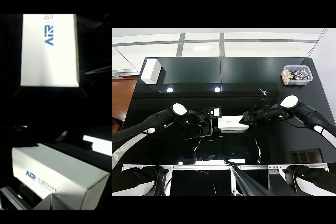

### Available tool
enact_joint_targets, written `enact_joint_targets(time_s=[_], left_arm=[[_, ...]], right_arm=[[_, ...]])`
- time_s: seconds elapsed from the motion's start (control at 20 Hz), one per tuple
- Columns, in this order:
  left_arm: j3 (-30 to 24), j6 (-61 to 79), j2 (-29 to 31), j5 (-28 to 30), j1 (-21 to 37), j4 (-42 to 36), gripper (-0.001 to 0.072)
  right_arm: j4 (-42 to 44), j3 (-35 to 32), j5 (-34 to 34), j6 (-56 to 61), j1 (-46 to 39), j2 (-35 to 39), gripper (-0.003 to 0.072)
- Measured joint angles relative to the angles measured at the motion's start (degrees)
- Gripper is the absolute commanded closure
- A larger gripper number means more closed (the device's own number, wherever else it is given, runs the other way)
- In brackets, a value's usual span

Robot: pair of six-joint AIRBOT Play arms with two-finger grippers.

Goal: Fold the box and place the chain.

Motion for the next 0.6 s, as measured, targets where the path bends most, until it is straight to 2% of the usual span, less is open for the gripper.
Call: enact_joint_targets(time_s=[0.3, 0.55, 0.6], left_arm=[[0.02, 0.04, 0.00, 0.00, 0.00, 0.02, 0.0245], [0.02, -0.02, 0.00, 0.00, 0.00, 0.00, 0.0245], [0.02, -0.07, 0.00, 0.00, 0.02, 0.00, 0.0243]], right_arm=[[-5.29, 1.20, -0.83, 1.62, 0.76, 0.83, 0.0673], [-8.55, 6.38, 3.96, -2.60, -1.68, 7.87, 0.0673], [-10.05, 7.10, 3.13, -2.36, -2.54, 9.73, 0.0673]])
